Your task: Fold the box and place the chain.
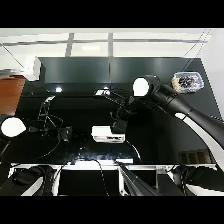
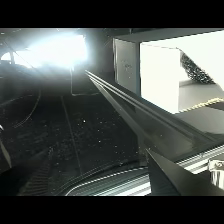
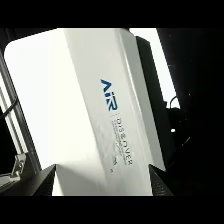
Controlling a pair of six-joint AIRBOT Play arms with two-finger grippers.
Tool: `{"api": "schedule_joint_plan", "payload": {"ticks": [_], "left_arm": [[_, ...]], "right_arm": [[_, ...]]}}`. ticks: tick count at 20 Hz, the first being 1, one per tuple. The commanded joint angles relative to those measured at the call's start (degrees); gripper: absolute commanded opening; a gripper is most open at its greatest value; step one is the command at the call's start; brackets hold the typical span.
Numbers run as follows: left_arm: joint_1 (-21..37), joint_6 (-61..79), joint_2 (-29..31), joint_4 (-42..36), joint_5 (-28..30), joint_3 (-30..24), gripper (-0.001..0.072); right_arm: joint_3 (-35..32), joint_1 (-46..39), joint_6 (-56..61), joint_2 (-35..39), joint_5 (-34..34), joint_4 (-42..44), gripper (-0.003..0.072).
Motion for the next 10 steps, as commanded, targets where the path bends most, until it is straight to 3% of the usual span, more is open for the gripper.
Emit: {"api": "schedule_joint_plan", "payload": {"ticks": [1, 5, 10], "left_arm": [[0.04, -0.02, -0.04, 0.42, 0.02, 0.0, 0.0705], [0.98, -0.59, -0.02, 1.2, -0.02, 0.0, 0.0705], [7.13, -0.15, -0.02, 1.2, -1.33, 0.0, 0.0705]], "right_arm": [[-0.02, 0.79, -0.22, 0.0, 1.57, 0.0, 0.0697], [-0.04, 2.62, -0.2, -0.02, -0.55, -3.13, 0.0697], [-0.04, 5.51, 0.87, -0.02, -2.64, -7.48, 0.0696]]}}
